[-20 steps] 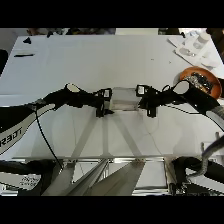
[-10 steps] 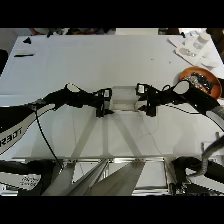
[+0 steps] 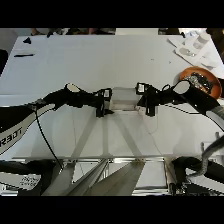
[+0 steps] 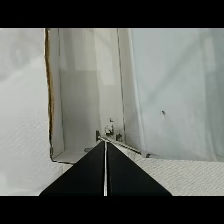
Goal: Fold the box and place the chain.
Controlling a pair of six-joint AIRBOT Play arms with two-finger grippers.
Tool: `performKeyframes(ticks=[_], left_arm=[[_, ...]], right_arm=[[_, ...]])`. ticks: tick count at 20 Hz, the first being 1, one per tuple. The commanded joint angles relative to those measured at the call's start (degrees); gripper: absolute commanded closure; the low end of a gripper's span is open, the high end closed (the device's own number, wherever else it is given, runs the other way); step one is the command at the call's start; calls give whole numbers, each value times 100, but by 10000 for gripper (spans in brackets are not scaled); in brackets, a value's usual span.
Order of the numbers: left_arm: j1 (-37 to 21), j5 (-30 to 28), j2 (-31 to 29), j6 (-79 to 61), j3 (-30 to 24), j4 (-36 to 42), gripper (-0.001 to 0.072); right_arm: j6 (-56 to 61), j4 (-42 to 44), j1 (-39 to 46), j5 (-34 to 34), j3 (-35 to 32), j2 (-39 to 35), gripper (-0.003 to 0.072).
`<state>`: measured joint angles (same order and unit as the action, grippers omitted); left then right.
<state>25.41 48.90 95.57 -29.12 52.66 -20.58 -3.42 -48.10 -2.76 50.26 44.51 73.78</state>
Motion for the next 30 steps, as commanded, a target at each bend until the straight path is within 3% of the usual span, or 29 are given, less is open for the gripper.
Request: performKeyframes(ticks=[1,4,9,11,14,16,21,24,26,30], left_arm=[[4,-2,2,2,-2,0,362],[4,-2,2,2,-2,0,362],[4,-4,2,2,-2,0,362],[4,-2,2,4,-2,0,362],[4,-2,2,2,-2,0,362],[4,-2,2,2,-2,0,362],[4,-2,2,2,-2,0,362],[4,-2,2,2,-2,0,362],[4,-2,2,2,-2,2,362],[4,-2,2,4,-2,0,362]], right_arm=[[68,-133,-2,59,0,-125,676],[887,-723,0,-197,0,-568,677],[3932,-3206,7,-466,0,-1475,677],[5058,-3853,223,-345,0,-1639,678],[5569,-3891,1012,389,0,-1711,678],[5904,-3674,1644,697,-2,-1696,680],[5560,-1880,2420,1064,-275,-1469,681],[5589,-1628,2420,852,-916,-1294,681],[5327,-789,2420,555,-1222,-1226,683],[5110,-22,2420,208,-1261,-949,683]])
